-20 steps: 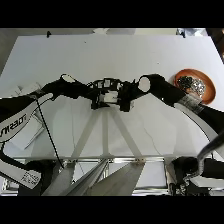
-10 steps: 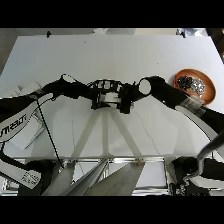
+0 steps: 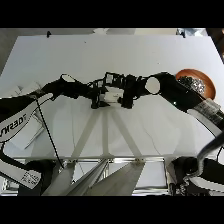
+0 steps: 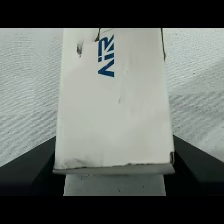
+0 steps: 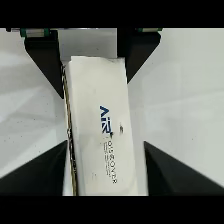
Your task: Fold the box and place the chain.
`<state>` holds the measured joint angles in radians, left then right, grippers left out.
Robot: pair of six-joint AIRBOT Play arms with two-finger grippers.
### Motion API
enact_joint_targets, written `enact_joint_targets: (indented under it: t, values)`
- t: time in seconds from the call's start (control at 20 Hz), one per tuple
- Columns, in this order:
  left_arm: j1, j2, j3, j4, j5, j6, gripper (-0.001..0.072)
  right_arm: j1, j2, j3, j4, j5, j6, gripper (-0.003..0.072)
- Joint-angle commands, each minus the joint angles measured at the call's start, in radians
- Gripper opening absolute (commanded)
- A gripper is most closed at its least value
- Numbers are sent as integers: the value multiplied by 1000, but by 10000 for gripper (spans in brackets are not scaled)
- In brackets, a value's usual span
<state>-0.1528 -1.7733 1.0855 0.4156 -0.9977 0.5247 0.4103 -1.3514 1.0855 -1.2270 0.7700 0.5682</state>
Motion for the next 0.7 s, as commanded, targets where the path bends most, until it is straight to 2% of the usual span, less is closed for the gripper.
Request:
enact_joint_targets:
  t: [0.0, 0.05, 0.1, 0.25, 0.4, 0.65]
  values:
    - [0, 0, 0, 1, -2, 1, 513, -18, 12, 1, 17, -12, 160, 116]
    - [0, 0, 0, 1, -1, 1, 513, -38, 11, 1, 53, -18, 241, 28]
    - [0, 0, 0, 1, -1, 1, 513, -62, 8, 1, 107, -29, 327, 16]
    - [0, 0, 0, 1, -2, 1, 513, -128, -20, 1, 291, -39, 460, 14]
    - [0, 0, 0, 1, -1, 1, 513, -144, -65, -24, 484, -37, 444, 14]
    - [0, 0, 0, 1, -2, 1, 513, -141, -114, -156, 614, -92, 441, 13]
